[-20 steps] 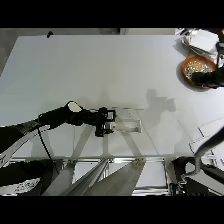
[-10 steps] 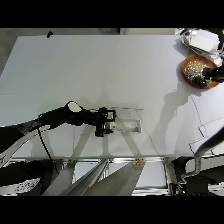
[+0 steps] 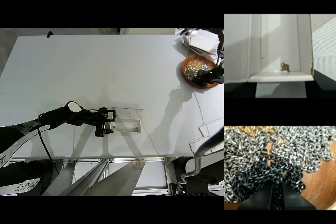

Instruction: Fold the box and place the chain.

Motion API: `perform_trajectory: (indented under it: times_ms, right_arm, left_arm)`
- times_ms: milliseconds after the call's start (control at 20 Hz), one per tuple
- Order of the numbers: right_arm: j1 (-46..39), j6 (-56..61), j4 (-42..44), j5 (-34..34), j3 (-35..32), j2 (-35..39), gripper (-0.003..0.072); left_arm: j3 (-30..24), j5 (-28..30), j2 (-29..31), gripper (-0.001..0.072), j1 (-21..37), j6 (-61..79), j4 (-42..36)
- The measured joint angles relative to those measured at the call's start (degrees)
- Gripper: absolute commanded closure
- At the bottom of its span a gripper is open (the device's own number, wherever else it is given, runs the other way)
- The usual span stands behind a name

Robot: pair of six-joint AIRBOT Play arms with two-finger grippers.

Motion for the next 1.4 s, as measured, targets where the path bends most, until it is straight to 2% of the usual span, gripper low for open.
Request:
perform_trajectory:
  times_ms: [200, 400, 650, 950, 1400]
  right_arm:
    - [0.0, -0.3, 1.4, 2.0, 0.0, 0.7, 0.067]
    - [0.0, -2.8, 2.6, 4.2, 0.0, 6.2, 0.067]
    - [0.0, -9.8, 8.8, 10.8, 0.1, 19.5, 0.067]
    - [0.0, -16.5, 20.9, 23.1, 0.1, 36.4, 0.0669]
    - [0.0, -18.3, 36.7, 40.1, 0.1, 53.5, 0.067]
  left_arm:
    - [0.0, 0.0, 0.0, 0.05, 0.0, 0.0, 0.0]
    - [0.0, 0.0, 0.0, 0.05, 0.0, 0.0, 0.0]
    - [0.0, 0.0, 0.0, 0.05, 0.0, 0.0, 0.0]
    - [0.0, 0.0, 0.0, 0.05, 0.0, 0.0, 0.0]
    - [0.0, 0.0, 0.0, 0.05, 0.0, 0.0, 0.0]
